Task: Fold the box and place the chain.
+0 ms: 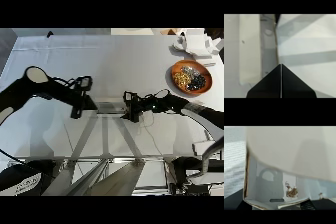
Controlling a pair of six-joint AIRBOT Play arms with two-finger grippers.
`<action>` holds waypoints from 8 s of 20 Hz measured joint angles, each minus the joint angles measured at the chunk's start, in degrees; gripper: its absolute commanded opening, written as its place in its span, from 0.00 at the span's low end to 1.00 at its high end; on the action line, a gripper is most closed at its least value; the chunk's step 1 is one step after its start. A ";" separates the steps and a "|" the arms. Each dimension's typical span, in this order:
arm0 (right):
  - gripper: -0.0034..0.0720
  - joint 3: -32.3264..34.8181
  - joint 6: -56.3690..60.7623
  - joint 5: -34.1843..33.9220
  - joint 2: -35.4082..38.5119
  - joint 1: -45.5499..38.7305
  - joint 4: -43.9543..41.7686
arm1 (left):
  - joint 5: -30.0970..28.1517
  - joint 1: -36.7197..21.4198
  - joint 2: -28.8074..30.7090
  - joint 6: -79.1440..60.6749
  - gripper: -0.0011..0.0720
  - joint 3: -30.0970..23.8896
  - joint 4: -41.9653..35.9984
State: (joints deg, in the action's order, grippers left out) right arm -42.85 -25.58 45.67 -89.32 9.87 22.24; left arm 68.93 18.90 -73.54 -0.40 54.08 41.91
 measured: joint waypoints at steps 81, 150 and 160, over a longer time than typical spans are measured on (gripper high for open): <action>0.57 0.00 0.00 0.00 0.00 0.00 0.00 | -14.12 -7.85 -8.11 -30.73 0.52 -13.03 -11.02; 0.57 0.00 -0.02 0.00 0.00 0.00 0.02 | -16.02 -9.35 4.50 -17.59 0.02 -13.03 -12.46; 0.57 0.00 0.00 0.00 0.00 0.00 0.02 | -15.13 -21.24 4.74 27.26 0.02 -14.10 -2.32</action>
State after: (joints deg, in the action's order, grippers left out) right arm -42.85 -25.58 45.67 -89.32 9.87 22.26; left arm 53.80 -2.35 -68.79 26.85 39.99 39.59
